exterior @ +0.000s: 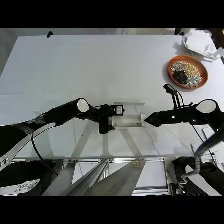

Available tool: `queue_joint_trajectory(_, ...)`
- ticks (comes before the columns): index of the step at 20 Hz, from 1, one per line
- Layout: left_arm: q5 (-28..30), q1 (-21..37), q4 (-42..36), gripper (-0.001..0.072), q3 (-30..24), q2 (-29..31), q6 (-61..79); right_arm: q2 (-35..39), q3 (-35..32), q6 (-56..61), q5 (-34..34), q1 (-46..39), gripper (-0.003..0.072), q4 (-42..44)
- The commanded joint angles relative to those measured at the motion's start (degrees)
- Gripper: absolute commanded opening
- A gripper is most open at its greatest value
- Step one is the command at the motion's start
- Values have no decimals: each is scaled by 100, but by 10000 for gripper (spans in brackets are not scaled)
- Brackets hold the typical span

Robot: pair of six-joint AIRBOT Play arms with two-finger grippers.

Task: Fold the box and place the chain.

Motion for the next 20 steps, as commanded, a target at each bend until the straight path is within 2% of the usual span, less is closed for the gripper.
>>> queue_joint_trajectory(1,2,-4,2,270,4,2,2,-17,-83,269,-199,4,422,-319)
queue_joint_trajectory(2,2,-4,2,270,4,2,2,-17,-94,328,-227,4,427,-361)
queue_joint_trajectory(3,2,-4,2,270,4,2,2,-17,-94,378,-234,4,472,-354)
queue_joint_trajectory(4,2,-4,2,270,4,2,2,-17,-94,385,-234,4,484,-356)
queue_joint_trajectory(10,2,-4,2,270,4,2,2,-17,-94,199,-190,31,483,348)
queue_joint_trajectory(16,2,-4,2,270,4,2,2,-17,-94,284,-452,673,480,328)
queue_joint_trajectory(20,2,-4,2,270,4,2,2,-17,-94,428,-647,730,481,337)
